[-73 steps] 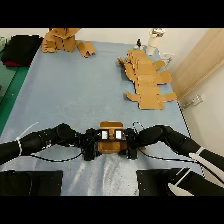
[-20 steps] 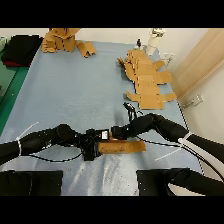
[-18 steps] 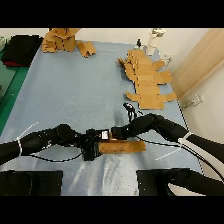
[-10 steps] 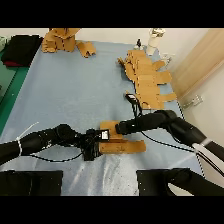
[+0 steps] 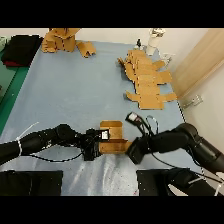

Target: Fold the box.

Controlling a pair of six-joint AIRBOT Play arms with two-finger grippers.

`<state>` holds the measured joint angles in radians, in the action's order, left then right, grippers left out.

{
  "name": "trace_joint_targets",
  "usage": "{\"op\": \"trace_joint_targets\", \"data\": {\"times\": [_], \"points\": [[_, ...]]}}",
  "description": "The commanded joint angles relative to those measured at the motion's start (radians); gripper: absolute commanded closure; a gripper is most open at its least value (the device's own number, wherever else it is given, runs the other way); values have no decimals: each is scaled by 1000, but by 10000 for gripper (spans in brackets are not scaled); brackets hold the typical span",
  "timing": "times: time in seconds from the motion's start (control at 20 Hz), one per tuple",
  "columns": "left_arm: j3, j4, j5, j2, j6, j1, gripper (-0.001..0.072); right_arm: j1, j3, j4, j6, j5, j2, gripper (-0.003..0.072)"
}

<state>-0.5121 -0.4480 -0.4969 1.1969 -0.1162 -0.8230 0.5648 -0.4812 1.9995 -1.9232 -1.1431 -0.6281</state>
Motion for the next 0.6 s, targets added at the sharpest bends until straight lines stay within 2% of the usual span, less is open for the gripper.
{"op": "trace_joint_targets", "data": {"times": [0.0,0.1,0.3,0.4,0.55], "points": [[0,0,-1,0,0,1,244,29,100,-108,-170,-18,58,207],[0,0,0,0,0,1,244,30,111,-192,-219,94,31,207],[0,0,-1,0,0,1,244,30,111,-195,-351,299,-46,207],[0,0,-1,0,0,1,243,30,110,-187,-375,352,-77,207],[0,0,0,0,0,1,244,30,108,-123,-383,369,-101,212]]}}
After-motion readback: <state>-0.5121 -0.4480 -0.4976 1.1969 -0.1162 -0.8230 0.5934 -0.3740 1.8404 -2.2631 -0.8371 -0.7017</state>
